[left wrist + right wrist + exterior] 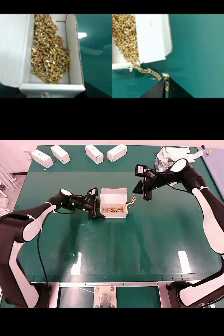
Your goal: Fold the box and place the chain.
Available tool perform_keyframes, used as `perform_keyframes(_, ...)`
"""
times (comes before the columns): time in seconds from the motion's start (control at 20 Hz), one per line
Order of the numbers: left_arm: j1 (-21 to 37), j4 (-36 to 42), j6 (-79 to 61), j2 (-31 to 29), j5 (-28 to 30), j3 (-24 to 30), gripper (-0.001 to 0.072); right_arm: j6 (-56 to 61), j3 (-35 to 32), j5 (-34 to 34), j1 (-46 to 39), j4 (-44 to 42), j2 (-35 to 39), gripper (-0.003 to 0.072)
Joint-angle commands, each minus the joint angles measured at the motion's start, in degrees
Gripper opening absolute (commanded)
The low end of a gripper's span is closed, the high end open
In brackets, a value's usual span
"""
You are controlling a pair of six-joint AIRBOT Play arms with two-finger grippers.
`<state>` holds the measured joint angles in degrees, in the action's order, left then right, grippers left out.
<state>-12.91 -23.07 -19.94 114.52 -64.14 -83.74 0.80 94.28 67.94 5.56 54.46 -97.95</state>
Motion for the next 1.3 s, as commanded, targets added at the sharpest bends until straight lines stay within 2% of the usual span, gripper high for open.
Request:
perform_keyframes(0.0, 0.04, -0.02, -0.02, 0.0, 0.04, 0.02, 0.0369, 2.03, 0.07, 0.68, 0.31, -0.26, 4.87, 0.0008)
perform_keyframes(0.25, 0.02, -0.02, -0.02, 0.0, 0.07, 0.02, 0.0368, 3.41, 0.15, -0.22, 2.05, -0.46, 14.95, 0.0007)
perform_keyframes(0.5, 0.02, -0.02, -0.02, 0.0, 0.07, 0.0, 0.0369, 3.76, 1.42, -7.15, 5.46, -0.44, 20.68, 0.0005)
perform_keyframes(0.9, 0.02, -0.02, -0.02, 0.0, 0.09, 0.0, 0.0369, 5.95, 11.06, -9.97, 12.87, -0.15, 21.16, 0.0004)
perform_keyframes(1.25, 0.02, -0.02, -0.02, 0.0, 0.07, 0.02, 0.0369, 14.23, 10.75, -9.55, 14.1, 0.76, 20.35, 0.0004)
